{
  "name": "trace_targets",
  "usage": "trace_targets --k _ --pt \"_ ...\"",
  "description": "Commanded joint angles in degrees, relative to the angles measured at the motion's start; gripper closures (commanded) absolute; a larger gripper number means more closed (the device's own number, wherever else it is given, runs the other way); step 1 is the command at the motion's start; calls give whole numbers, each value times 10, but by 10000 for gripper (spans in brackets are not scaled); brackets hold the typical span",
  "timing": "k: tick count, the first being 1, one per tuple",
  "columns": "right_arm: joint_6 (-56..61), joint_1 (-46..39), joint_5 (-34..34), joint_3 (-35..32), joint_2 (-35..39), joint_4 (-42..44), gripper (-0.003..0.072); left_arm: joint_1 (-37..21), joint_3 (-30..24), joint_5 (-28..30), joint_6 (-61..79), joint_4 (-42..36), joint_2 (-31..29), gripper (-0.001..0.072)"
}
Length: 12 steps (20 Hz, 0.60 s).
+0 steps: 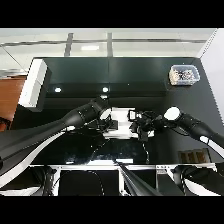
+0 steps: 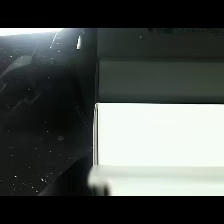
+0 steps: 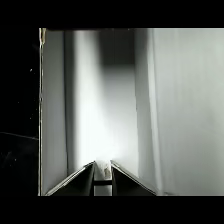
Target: Fold the box and place the chain.
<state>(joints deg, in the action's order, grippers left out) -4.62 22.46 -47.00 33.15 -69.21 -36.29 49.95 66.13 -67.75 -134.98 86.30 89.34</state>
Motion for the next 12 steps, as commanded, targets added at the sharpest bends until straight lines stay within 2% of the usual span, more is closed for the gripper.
trace_targets --k 1,2,3,4,5,6,7,8,9,10,12 --pt "16 5 7 0 -6 22 451 0 1 2 0 0 0 687" --pt "21 4 7 0 -6 22 311 0 1 2 0 0 0 687" --pt "27 4 4 0 -6 22 327 0 1 2 0 0 0 687" --pt "32 4 0 0 -6 21 485 0 1 2 0 0 0 687" --pt "42 4 -2 0 -6 22 483 0 1 1 0 0 0 687" --pt "54 4 -1 0 -6 22 346 0 1 1 0 0 0 687" --pt "67 4 2 0 -6 20 178 0 1 1 0 0 0 687" --pt "82 4 1 0 -6 13 243 0 1 2 0 0 0 687" --pt "113 4 0 1 -4 -4 488 0 1 1 0 0 0 687" --pt "163 2 -4 1 2 -24 680 0 1 1 0 0 0 687" --pt "350 -20 -46 17 30 -89 675 0 1 1 0 0 0 687"
